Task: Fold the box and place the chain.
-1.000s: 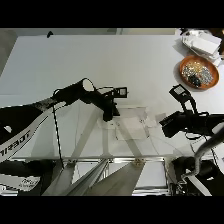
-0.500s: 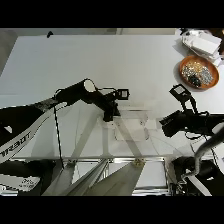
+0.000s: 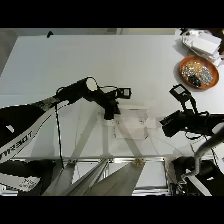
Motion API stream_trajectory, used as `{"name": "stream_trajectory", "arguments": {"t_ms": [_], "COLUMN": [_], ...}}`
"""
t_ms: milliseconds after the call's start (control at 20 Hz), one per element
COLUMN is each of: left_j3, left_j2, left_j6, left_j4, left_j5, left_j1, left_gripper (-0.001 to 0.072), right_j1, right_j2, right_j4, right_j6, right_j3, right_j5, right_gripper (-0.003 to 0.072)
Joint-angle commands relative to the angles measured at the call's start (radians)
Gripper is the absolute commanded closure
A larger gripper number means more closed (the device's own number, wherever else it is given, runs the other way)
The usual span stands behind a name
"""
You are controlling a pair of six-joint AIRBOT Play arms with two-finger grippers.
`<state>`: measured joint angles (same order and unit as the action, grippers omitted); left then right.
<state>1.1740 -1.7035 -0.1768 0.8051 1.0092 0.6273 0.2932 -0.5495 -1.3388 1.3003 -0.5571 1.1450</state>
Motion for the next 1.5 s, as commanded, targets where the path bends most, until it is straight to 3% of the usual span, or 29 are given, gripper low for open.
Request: {"name": "stream_trajectory", "arguments": {"t_ms": [0, 1450], "left_j3": [0.002, 0.002], "left_j2": [-0.008, 0.011], "left_j6": [-0.008, -0.030], "left_j4": [0.011, 0.019], "left_j5": [-0.011, -0.003], "left_j1": [0.005, 0.003], "left_gripper": [0.0709, 0.0698], "right_j1": [0.000, 0.000], "right_j2": [0.001, 0.001], "right_j4": [-0.002, 0.012], "right_j6": [0.000, -0.061], "right_j3": [0.001, 0.001], "right_j5": [0.012, 0.018], "right_gripper": [0.0454, 0.0452]}}
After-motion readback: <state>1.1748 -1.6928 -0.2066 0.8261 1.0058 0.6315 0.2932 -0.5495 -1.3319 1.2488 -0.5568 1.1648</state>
